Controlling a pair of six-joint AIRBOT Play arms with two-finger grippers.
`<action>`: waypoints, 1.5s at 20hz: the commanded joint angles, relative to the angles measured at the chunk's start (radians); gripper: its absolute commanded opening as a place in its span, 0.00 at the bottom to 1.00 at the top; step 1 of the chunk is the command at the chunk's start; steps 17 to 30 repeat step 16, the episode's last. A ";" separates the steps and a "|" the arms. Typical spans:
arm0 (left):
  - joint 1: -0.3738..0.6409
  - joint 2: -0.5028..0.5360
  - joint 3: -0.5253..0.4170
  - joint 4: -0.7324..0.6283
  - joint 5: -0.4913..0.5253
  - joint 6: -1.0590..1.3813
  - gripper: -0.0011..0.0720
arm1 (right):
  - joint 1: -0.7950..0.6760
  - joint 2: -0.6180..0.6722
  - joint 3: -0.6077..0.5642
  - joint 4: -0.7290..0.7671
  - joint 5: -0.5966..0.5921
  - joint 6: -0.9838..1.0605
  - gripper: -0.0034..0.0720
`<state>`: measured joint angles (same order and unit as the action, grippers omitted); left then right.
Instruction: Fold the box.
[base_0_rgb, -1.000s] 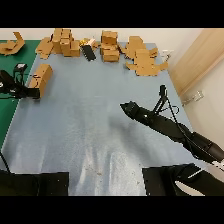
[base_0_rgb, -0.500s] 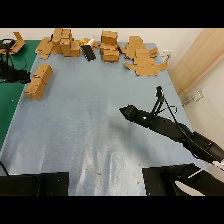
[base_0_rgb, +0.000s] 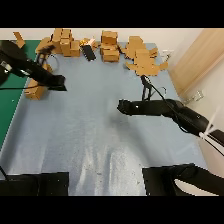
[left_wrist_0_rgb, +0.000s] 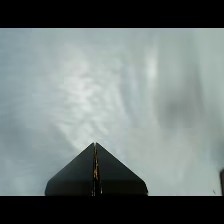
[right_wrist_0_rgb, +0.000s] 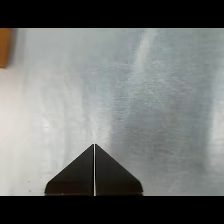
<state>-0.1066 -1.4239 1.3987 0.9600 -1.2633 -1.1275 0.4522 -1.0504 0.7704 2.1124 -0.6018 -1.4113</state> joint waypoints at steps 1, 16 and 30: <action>-0.188 0.002 -0.101 -0.039 0.017 -0.031 0.03 | -0.007 -0.164 0.196 -0.172 -0.213 -0.004 0.05; -0.277 0.002 -0.159 -0.040 0.085 -0.066 0.03 | 0.002 -0.250 0.310 -0.195 -0.268 -0.029 0.05; -0.277 0.002 -0.159 -0.040 0.085 -0.066 0.03 | 0.002 -0.250 0.310 -0.195 -0.268 -0.029 0.05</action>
